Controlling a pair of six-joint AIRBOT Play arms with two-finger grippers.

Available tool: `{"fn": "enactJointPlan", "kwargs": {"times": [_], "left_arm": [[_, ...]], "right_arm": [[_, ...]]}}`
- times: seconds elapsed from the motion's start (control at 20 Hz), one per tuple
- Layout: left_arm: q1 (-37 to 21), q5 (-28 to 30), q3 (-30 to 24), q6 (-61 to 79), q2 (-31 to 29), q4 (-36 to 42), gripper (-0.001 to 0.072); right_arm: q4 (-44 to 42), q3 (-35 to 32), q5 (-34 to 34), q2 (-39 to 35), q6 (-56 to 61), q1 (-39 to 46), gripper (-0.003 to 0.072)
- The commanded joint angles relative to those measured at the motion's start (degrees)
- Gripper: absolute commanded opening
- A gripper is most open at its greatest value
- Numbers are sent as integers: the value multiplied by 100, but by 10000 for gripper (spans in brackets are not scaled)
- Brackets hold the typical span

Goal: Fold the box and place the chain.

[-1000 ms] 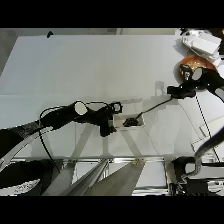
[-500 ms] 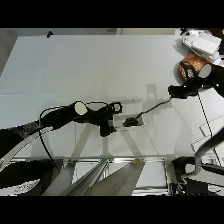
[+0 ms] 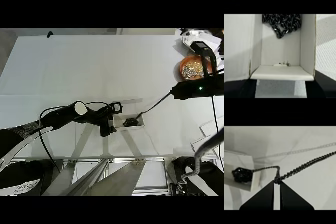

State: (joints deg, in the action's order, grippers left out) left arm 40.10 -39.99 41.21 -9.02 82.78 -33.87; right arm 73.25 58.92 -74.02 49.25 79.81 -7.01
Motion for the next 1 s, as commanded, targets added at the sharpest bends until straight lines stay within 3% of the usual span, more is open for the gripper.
{"fn": "enactJointPlan", "kwargs": {"times": [0.0, 0.45, 0.65, 0.95], "left_arm": [[2, -13, -2, 0, -2, -2, 333], [0, -11, -2, 0, -2, -2, 333], [0, -11, -2, 0, -2, -2, 333], [0, -11, -2, 0, -2, -2, 333]], "right_arm": [[-184, 4, -59, -573, 297, -765, 17], [-219, 4, 374, -597, 741, -2507, 17], [-566, 7, 916, -599, 739, -2710, 17], [-608, 4, 938, -575, 734, -2710, 17]]}}
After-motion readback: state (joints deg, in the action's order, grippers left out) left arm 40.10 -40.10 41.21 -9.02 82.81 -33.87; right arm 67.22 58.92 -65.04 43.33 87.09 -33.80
